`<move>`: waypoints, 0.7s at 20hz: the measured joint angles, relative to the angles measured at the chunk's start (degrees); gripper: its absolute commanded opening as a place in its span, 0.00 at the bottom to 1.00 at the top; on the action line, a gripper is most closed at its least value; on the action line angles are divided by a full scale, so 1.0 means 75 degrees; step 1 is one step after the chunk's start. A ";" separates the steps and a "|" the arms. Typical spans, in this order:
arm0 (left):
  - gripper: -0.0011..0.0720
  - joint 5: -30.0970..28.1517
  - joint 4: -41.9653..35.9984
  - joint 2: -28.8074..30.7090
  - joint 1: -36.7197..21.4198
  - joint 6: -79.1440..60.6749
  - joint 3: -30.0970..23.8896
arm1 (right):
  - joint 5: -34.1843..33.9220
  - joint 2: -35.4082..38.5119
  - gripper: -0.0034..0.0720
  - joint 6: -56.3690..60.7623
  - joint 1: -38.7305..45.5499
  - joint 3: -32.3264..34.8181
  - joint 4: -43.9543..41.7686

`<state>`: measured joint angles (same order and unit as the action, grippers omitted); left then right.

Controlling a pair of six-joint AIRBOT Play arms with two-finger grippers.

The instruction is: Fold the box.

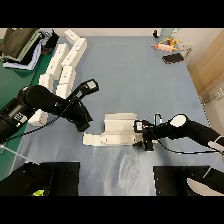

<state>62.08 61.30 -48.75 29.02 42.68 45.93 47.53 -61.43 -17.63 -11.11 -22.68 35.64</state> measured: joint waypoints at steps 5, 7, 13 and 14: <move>0.97 -0.0391 -0.0726 0.0070 -0.0472 -0.2145 -0.1035 | -0.0003 0.0003 0.74 0.0000 0.0000 0.0000 0.0000; 0.97 -0.0775 -0.1233 0.0073 -0.0472 -0.3203 -0.1545 | -0.0003 0.0003 0.74 0.0000 0.0000 0.0000 0.0000; 0.97 -0.1614 -0.2133 -0.0052 -0.0099 -0.5082 -0.2693 | -0.0003 0.0003 0.74 0.0003 0.0000 0.0000 0.0000; 0.97 -0.1734 -0.2267 -0.0102 -0.0009 -0.5199 -0.2771 | -0.0003 0.0003 0.74 0.0000 0.0000 0.0000 0.0000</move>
<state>49.08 44.29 -49.52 28.95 3.68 25.15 47.51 -61.41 -17.63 -11.11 -22.68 35.64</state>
